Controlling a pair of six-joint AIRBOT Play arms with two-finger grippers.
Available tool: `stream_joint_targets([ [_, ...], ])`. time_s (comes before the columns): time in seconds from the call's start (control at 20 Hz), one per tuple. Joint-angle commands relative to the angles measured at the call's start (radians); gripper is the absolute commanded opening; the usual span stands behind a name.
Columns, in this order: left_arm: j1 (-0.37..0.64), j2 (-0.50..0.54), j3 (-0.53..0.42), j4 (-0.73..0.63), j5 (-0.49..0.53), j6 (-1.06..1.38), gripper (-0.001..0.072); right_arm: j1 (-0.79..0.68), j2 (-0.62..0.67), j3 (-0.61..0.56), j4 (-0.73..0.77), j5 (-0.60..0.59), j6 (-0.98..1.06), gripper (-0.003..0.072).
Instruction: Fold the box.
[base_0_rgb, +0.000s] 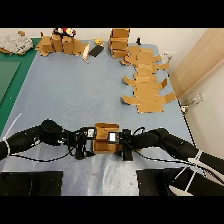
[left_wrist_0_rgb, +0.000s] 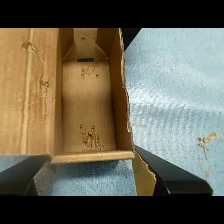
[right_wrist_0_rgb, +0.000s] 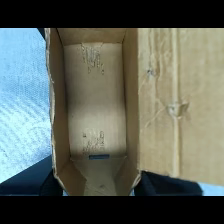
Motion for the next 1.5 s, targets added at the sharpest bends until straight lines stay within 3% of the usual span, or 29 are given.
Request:
stream_joint_targets([
  [0.0, -0.008, -0.001, 0.001, 0.014, 0.006, -0.008, 0.0697, 0.0, 0.0, 0.0, 0.0, -0.002, -0.001, 0.0511],
  [0.45, -0.043, -0.016, 0.016, 0.031, 0.102, -0.102, 0.0696, 0.0, 0.0, 0.0, 0.0, -0.002, -0.001, 0.0511],
  [0.7, -0.043, -0.017, 0.017, 0.055, 0.064, -0.093, 0.0695, 0.0, 0.0, 0.0, 0.0, -0.002, -0.001, 0.0511],
  [0.75, -0.043, -0.017, 0.017, 0.062, 0.054, -0.09, 0.0644, 0.0, 0.0, 0.0, 0.0, -0.002, -0.001, 0.0511],
  [0.8, -0.043, -0.017, 0.017, 0.069, 0.047, -0.09, 0.0535, 0.0, 0.0, 0.0, 0.0, -0.002, -0.001, 0.0511],
  [1.45, -0.043, -0.017, 0.017, 0.068, 0.047, -0.09, 0.0529, 0.0, 0.0, 0.0, 0.0, -0.002, 0.0, 0.0511],
])
